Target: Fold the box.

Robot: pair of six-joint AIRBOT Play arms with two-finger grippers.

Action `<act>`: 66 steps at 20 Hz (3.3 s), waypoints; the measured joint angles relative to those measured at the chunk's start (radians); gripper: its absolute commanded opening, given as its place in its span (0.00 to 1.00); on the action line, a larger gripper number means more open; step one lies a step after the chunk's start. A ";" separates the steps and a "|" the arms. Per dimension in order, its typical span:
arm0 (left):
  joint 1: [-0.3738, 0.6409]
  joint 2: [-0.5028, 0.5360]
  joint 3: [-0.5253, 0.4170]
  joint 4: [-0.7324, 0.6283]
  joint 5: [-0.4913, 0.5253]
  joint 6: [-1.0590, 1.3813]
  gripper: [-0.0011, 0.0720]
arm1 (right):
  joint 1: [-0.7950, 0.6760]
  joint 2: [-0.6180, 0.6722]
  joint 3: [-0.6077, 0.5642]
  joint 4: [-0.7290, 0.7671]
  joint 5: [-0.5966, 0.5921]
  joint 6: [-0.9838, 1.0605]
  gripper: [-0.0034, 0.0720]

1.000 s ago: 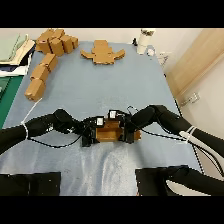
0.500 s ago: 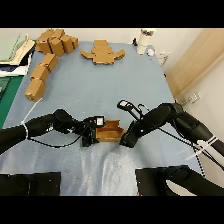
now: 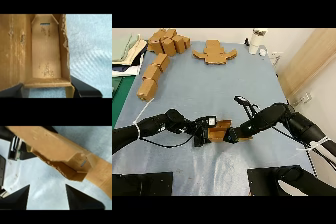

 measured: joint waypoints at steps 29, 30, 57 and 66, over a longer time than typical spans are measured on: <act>0.000 0.000 0.000 0.000 0.000 0.000 0.66 | 0.000 -0.007 0.001 0.072 0.061 0.109 0.50; 0.000 0.000 0.000 0.000 0.000 0.000 0.66 | 0.000 -0.007 0.001 0.075 0.058 0.110 0.50; 0.000 0.000 0.000 0.000 0.000 0.000 0.66 | 0.000 -0.007 0.001 0.055 0.029 0.117 0.50; 0.000 0.000 0.000 0.000 0.000 0.000 0.66 | 0.000 -0.007 0.001 0.055 0.044 0.117 0.50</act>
